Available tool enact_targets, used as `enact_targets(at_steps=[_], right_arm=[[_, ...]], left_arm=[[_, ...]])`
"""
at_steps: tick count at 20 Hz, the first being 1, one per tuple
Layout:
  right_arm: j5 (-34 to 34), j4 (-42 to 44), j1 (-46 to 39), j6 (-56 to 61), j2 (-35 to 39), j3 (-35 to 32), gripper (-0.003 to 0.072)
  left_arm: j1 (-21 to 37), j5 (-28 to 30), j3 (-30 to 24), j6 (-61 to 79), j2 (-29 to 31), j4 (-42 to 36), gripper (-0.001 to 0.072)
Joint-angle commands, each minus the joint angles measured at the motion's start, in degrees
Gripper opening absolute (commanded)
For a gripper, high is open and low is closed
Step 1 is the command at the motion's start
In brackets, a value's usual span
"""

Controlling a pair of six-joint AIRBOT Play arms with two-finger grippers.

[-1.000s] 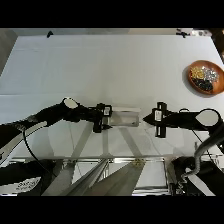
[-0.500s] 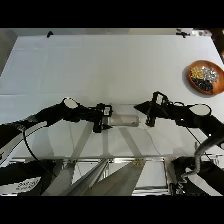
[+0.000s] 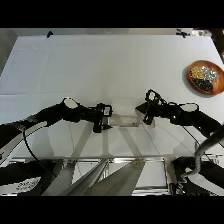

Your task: Fold the box and place the chain.

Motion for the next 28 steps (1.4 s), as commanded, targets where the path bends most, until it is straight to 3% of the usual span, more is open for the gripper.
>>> enact_targets(at_steps=[1,6,10,12,14,17,18,22,24,28], right_arm=[[1.5,-2.1,0.1,1.1,-0.5,0.0,0.0013],[1.6,0.8,0.1,0.7,4.9,0.7,0.0014],[2.0,-1.3,0.0,0.5,14.4,0.8,0.002],[4.6,-9.4,0.0,1.5,20.1,0.8,0.002],[11.5,-21.7,0.0,8.6,24.2,0.8,0.0016],[24.8,-40.5,0.0,15.8,25.9,0.8,0.0015],[25.7,-42.5,0.1,15.7,25.9,0.8,0.0015],[23.0,-42.8,0.1,15.7,25.4,0.8,0.0023],[21.9,-41.9,0.1,15.5,23.4,0.8,0.0125],[17.3,-32.2,0.1,13.3,16.0,0.8,0.0118]], left_arm=[[0.0,0.0,0.0,0.0,0.0,0.0,0.0377],[0.0,0.0,0.0,0.0,0.0,0.0,0.0377],[0.0,0.0,0.0,0.0,0.0,0.0,0.0377],[0.0,0.0,0.0,0.0,0.0,0.0,0.0377],[0.0,0.0,0.0,0.0,0.0,0.0,0.0377],[0.0,0.0,0.0,0.0,0.0,0.0,0.0377],[0.0,0.0,0.0,0.0,0.0,0.0,0.0377],[0.0,0.0,0.0,0.0,0.0,0.0,0.0377],[0.0,0.0,0.0,0.0,0.0,0.0,0.0377],[0.0,0.0,0.0,0.0,0.0,0.0,0.0377]])
